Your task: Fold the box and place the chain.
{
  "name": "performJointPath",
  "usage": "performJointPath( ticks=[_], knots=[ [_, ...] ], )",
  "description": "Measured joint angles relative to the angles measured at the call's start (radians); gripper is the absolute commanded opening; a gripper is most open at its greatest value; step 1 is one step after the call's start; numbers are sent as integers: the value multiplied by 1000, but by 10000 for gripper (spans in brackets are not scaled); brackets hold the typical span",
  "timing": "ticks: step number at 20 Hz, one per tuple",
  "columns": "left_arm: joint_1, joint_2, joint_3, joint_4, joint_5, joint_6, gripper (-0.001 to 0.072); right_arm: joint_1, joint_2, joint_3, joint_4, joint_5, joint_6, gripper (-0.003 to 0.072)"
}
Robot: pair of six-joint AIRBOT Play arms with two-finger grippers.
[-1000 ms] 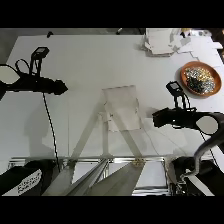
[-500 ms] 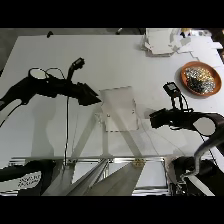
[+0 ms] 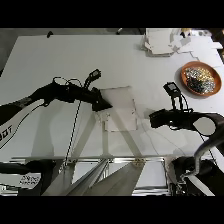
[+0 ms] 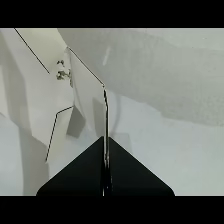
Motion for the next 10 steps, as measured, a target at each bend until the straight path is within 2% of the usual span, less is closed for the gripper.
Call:
performJointPath(
  ticks=[2, 7, 8, 10],
  knots=[
    [-8, -7, 0, -10, 10, 30, 15, 0, 0, 0, 0, 3, 3, 12],
    [-14, -11, 0, -12, 16, 92, 6, 0, 0, 0, 2, 20, 5, 17],
    [-14, -8, 0, -10, 18, 110, 5, 0, 0, 0, 2, 23, 6, 80],
    [-13, 3, 0, -2, 43, 133, 2, 0, 0, 0, 2, 45, 5, 301]
  ],
)
